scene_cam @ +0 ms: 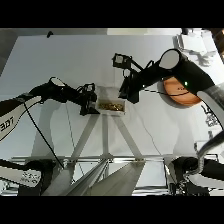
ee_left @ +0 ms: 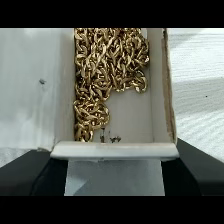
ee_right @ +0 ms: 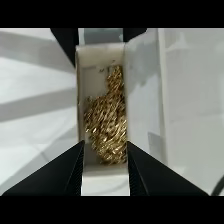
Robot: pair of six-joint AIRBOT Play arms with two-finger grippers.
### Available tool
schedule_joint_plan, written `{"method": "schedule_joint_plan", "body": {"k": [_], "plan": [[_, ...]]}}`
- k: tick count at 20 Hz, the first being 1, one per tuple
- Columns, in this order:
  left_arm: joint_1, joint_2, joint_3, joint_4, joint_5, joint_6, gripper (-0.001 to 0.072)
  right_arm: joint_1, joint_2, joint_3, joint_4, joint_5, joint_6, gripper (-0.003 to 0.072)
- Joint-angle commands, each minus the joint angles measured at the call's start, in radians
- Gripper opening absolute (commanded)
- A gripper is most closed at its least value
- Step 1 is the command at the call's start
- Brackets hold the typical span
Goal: Fold the box and place the chain.
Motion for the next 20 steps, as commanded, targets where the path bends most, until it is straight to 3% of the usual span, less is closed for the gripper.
{"method": "schedule_joint_plan", "body": {"k": [1, 3, 4, 8, 13, 20], "plan": [[0.0, 0.0, 0.0, 0.0, 0.0, 0.0, 0.0438, -0.019, -0.066, 0.108, 0.004, 0.009, 0.084, 0.0294], [0.0, 0.0, 0.0, 0.0, 0.0, 0.0, 0.0438, -0.054, -0.126, 0.186, 0.02, -0.005, 0.172, 0.0186], [0.0, 0.0, 0.0, 0.0, 0.0, 0.0, 0.0438, -0.072, -0.159, 0.215, 0.034, -0.006, 0.22, 0.0182], [0.0, 0.0, 0.0, 0.0, 0.0, 0.0, 0.0438, -0.109, -0.277, 0.237, 0.056, -0.003, 0.409, 0.0189], [0.0, 0.0, 0.0, 0.0, 0.0, 0.0, 0.0438, -0.106, -0.404, 0.236, 0.315, 0.192, 0.374, 0.0237], [0.0, 0.0, 0.0, 0.0, 0.0, 0.0, 0.0438, -0.013, -0.386, 0.223, 0.24, 0.236, 0.241, 0.0252]]}}
